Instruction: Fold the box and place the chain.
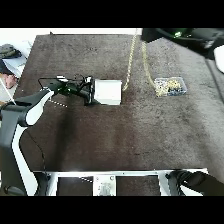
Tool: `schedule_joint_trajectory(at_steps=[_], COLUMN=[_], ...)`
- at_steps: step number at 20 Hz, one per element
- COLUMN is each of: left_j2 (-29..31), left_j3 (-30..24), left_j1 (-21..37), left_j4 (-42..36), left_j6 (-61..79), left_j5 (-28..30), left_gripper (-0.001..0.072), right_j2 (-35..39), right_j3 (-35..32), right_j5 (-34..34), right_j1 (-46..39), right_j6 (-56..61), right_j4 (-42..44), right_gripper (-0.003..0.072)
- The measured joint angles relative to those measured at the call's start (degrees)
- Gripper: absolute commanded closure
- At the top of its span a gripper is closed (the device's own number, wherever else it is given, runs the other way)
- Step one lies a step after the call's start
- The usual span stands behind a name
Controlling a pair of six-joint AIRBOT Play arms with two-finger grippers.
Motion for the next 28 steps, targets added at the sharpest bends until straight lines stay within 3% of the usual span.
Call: schedule_joint_trajectory(at_steps=[10,17,18,19,20,21,22,28], left_j2=[0.0,0.0,0.0,0.0,0.0,0.0,0.0,0.0], left_j3=[0.0,0.0,0.0,0.0,0.0,0.0,0.0,0.0], left_j1=[0.0,0.0,0.0,0.0,0.0,0.0,0.0,0.0], left_j4=[0.0,0.0,0.0,0.0,0.0,0.0,0.0,0.0], left_j6=[0.0,0.0,0.0,0.0,0.0,0.0,0.0,0.0], left_j5=[0.0,0.0,0.0,0.0,0.0,0.0,0.0,0.0], left_gripper=[0.0431,0.0431,0.0431,0.0431,0.0431,0.0431,0.0431,0.0431], right_j2=[-10.1,-13.9,-14.1,-14.3,-14.4,-14.5,-14.5,-10.9], right_j3=[-1.2,-5.6,-6.4,-7.3,-7.8,-8.2,-8.5,-14.0], right_j5=[1.8,2.2,2.2,2.3,2.4,2.5,3.0,9.3], right_j1=[2.8,3.1,3.1,3.1,3.1,3.1,3.1,-3.1], right_j6=[0.2,0.0,0.0,0.1,0.1,0.0,0.0,3.3], right_j4=[3.5,5.8,5.8,5.8,5.7,5.4,4.6,2.3], right_gripper=[0.0694,0.0693,0.0667,0.0452,0.0284,0.0345,0.0359,0.0361])
